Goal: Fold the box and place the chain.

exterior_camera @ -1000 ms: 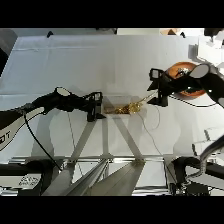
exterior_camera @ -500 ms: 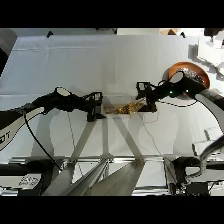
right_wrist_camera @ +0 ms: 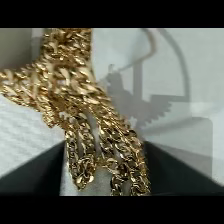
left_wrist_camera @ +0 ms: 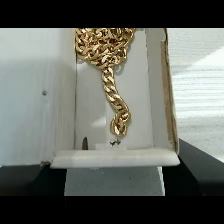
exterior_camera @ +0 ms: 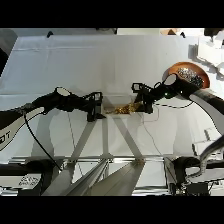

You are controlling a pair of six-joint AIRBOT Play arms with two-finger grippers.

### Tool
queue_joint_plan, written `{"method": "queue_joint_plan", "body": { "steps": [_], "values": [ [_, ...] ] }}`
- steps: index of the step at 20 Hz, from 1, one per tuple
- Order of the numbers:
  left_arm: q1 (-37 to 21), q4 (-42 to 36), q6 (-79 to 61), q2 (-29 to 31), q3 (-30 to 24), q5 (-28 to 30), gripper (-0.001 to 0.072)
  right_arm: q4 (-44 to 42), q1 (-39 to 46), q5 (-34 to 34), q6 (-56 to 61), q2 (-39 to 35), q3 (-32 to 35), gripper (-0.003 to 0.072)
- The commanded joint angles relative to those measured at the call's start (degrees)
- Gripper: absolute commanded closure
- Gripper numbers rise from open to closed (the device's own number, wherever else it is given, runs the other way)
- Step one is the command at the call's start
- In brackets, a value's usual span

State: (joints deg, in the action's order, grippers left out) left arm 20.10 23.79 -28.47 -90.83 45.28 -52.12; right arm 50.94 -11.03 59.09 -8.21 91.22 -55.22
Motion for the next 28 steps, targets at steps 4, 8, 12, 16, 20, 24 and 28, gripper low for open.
{"method": "queue_joint_plan", "body": {
  "steps": [4,8,12,16,20,24,28],
  "values": [
    [0.0,0.0,0.0,0.0,0.0,0.0,0.0499,5.6,-0.3,1.5,6.9,0.2,0.1,0.0624],
    [0.0,0.0,0.0,0.0,0.0,0.0,0.0499,11.5,-3.0,1.8,10.2,-0.6,0.1,0.0673],
    [0.0,0.0,0.0,0.0,0.0,0.0,0.0499,11.8,-4.6,0.0,17.4,-6.3,0.1,0.0675],
    [0.0,0.0,0.0,0.0,0.0,0.0,0.0499,11.7,-4.7,0.2,22.7,-15.9,0.0,0.0675],
    [0.0,0.0,0.0,0.0,0.0,0.0,0.0499,9.7,-7.3,0.2,23.7,-24.6,0.0,0.0675],
    [0.0,0.0,0.0,0.0,0.0,0.0,0.0499,-3.1,-10.7,-1.9,23.8,-26.0,0.0,0.0674],
    [0.0,0.0,0.0,0.0,0.0,0.0,0.0499,-9.4,-14.4,-13.8,23.9,-25.5,-0.1,0.0674]
  ]
}}
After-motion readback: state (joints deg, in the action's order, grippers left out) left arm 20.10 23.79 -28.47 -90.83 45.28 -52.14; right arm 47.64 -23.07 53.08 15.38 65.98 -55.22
